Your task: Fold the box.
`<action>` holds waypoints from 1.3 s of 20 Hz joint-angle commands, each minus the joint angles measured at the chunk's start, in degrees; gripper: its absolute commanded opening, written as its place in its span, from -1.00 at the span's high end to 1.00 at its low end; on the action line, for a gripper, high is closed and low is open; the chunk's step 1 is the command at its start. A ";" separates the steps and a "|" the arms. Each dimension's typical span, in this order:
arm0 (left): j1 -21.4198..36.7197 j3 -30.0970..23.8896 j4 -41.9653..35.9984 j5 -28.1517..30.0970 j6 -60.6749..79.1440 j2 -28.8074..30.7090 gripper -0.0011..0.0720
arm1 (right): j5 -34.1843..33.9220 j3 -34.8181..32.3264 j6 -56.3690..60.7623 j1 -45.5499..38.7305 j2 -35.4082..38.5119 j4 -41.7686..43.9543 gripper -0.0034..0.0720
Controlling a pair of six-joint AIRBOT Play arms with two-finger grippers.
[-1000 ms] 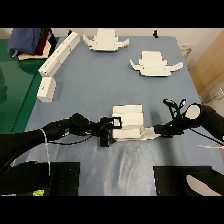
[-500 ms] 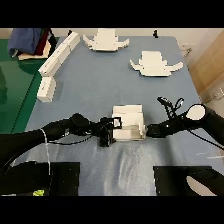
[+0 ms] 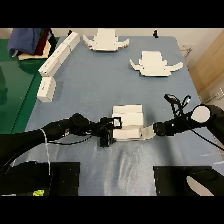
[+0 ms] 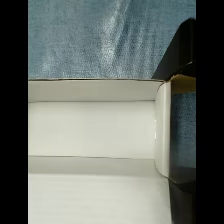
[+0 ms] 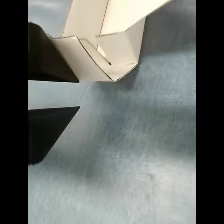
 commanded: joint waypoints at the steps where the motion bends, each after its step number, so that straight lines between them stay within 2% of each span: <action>1: -0.02 0.00 0.02 0.00 0.00 0.00 -0.44 | -1.57 2.27 0.15 0.07 1.11 4.72 0.25; 3: -0.02 0.00 0.02 0.00 0.00 0.00 -0.44 | -0.61 2.05 -2.23 0.11 0.37 10.49 0.25; 5: -0.02 0.00 0.02 0.00 0.00 0.00 -0.44 | -0.52 1.40 -3.02 0.13 -0.87 13.44 -0.02; 7: -0.02 0.00 0.02 0.00 0.00 0.00 -0.44 | -1.20 1.38 -3.15 0.13 -1.66 13.33 -0.02; 9: -0.02 0.00 0.02 0.00 0.00 0.00 -0.44 | -1.51 1.38 -3.10 0.17 -2.32 13.31 -0.22; 12: -0.02 0.00 0.02 0.00 0.00 0.00 -0.44 | -4.22 1.42 -3.04 2.99 -4.57 11.74 -0.23; 14: -0.02 0.00 0.02 0.00 0.00 0.00 -0.44 | -8.20 1.77 -0.68 6.56 -6.73 8.17 -0.23; 17: -0.02 0.00 0.02 0.00 0.00 0.00 -0.44 | -8.13 5.18 8.20 12.59 -10.97 -2.03 -0.23; 22: -0.02 0.00 0.02 0.00 0.00 0.00 -0.44 | -0.90 14.03 24.06 22.51 -17.92 -19.54 -0.22; 26: -0.02 0.00 0.02 0.00 0.00 0.00 -0.44 | 1.97 16.41 31.69 27.23 -22.73 -22.80 -0.15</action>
